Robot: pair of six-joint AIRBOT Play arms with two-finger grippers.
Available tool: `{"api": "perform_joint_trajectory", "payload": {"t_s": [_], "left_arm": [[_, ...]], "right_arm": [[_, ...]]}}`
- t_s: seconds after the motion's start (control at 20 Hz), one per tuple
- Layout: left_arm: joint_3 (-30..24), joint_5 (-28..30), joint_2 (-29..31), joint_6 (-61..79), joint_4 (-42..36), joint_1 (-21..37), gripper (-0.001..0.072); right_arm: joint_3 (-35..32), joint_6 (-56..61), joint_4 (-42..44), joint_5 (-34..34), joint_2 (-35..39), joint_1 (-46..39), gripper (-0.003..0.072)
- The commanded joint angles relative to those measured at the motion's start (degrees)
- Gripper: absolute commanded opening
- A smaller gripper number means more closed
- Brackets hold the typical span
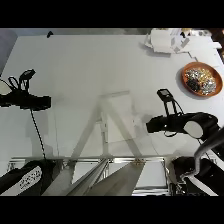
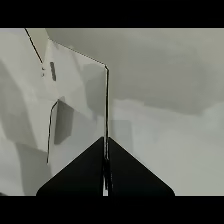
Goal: Fold the box and place the chain.
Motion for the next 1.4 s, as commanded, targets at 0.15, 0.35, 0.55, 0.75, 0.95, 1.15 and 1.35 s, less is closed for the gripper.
{"api": "perform_joint_trajectory", "payload": {"t_s": [0.15, 0.35, 0.55, 0.75, 0.95, 1.15, 1.35], "left_arm": [[0.0, 4.9, 0.0, -0.2, -2.4, 0.0, 0.0009], [-0.1, 5.4, -0.2, 11.5, -9.9, -0.8, 0.0423], [-0.1, -4.5, -2.3, 40.7, -32.4, -6.3, 0.0526], [-0.1, -5.6, -5.9, 49.4, -34.2, -16.8, 0.0535], [-0.1, -2.0, -10.9, 52.2, -36.3, -23.8, 0.0584], [-0.1, -1.6, -15.2, 54.9, -40.6, -24.4, 0.0633], [-0.1, -2.7, -17.3, 59.9, -44.9, -24.4, 0.0539]], "right_arm": [[-0.9, 12.5, -4.2, -6.2, 0.7, 12.3, 0.0013], [-0.9, 12.5, -4.5, -6.2, 0.0, 12.3, 0.0014], [-0.9, 12.5, -4.5, -6.3, -0.1, 12.3, 0.0014], [-0.9, 12.5, -4.5, -6.3, -0.1, 12.3, 0.0014], [-0.9, 12.4, -4.5, -6.3, -0.1, 12.3, 0.0014], [-0.9, 12.4, -4.5, -6.3, -0.1, 12.3, 0.0014], [-0.9, 12.4, -4.5, -6.3, -0.1, 12.3, 0.0014]]}}
